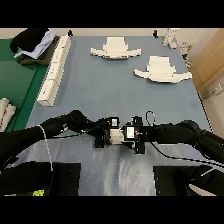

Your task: Fold the box.

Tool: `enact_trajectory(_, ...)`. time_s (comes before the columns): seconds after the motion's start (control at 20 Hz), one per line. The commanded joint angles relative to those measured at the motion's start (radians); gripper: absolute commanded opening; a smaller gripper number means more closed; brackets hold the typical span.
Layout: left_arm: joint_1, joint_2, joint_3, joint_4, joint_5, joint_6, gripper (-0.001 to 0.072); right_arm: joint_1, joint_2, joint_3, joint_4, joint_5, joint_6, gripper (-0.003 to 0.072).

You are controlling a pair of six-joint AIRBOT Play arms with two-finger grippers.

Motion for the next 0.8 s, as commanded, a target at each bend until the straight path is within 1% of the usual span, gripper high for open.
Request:
enact_trajectory(0.0, 0.0, 0.0, 0.001, 0.0, 0.0, 0.0, 0.0425, -0.005, 0.07, -0.003, 0.018, 0.021, 0.279, 0.0468)
enact_trajectory(0.05, 0.0, 0.0, 0.001, 0.0, 0.0, 0.0, 0.0425, -0.013, 0.073, -0.008, 0.02, 0.023, 0.401, 0.0172)
enact_trajectory(0.1, 0.0, 0.0, 0.001, 0.0, 0.0, 0.0, 0.0425, -0.015, 0.07, -0.021, 0.025, 0.04, 0.483, 0.0003)
enact_trajectory(0.15, 0.0, 0.0, 0.001, 0.0, 0.0, 0.0, 0.0424, -0.014, 0.07, -0.048, 0.033, 0.073, 0.546, 0.0003)
enact_trajectory(0.2, 0.0, 0.0, 0.001, 0.0, 0.0, 0.0, 0.0424, -0.014, 0.07, -0.081, 0.071, 0.109, 0.573, 0.0002)
enact_trajectory(0.3, 0.0, 0.0, 0.001, 0.0, 0.0, 0.0, 0.0425, -0.012, 0.072, -0.147, 0.129, 0.191, 0.575, 0.0003)
enact_trajectory(0.45, 0.0, 0.0, 0.001, 0.0, 0.0, 0.0, 0.0425, 0.015, 0.072, -0.205, 0.138, 0.307, 0.576, 0.0003)
enact_trajectory(0.6, 0.0, 0.0, 0.001, 0.0, 0.0, 0.0, 0.0425, 0.046, 0.072, -0.225, 0.138, 0.336, 0.586, 0.0003)
enact_trajectory(0.75, 0.0, 0.0, 0.001, 0.0, 0.0, 0.0, 0.0425, 0.089, 0.07, -0.263, 0.138, 0.39, 0.613, 0.0003)
